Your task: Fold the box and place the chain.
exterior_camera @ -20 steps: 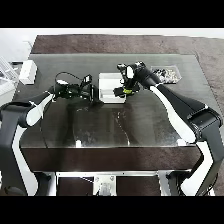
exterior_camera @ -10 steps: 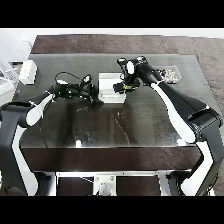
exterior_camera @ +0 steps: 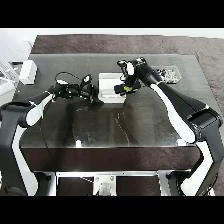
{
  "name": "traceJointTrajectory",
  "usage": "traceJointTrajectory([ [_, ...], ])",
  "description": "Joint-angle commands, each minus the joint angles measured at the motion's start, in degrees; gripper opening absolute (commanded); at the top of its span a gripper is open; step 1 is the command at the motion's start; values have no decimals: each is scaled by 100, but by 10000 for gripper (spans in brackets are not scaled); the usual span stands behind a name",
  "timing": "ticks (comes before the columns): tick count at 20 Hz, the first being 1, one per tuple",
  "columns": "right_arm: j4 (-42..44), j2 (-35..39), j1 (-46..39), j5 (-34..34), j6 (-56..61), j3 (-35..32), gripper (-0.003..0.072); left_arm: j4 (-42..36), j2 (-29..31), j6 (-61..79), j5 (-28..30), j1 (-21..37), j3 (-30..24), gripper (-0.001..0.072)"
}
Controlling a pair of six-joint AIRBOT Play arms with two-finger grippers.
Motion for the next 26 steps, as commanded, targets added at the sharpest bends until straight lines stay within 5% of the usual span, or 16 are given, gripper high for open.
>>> traceJointTrajectory([
  [1, -2, -101, 4, -125, 74, -46, 364, 2, 2, 0, 9, 2, 0, 522],
  [13, -4, -291, 138, -146, 304, -46, 211, 2, 2, 0, 9, 2, 0, 522],
  [19, -4, -304, 153, -153, 306, -37, 7, 2, 2, 0, 9, 2, 0, 522],
  [23, -28, -302, 151, -157, 306, -37, 8, 2, 2, 0, 9, 2, 0, 522],
  [26, -28, -293, 125, -181, 304, -26, 92, 2, 2, 0, 9, 2, 0, 522],
])
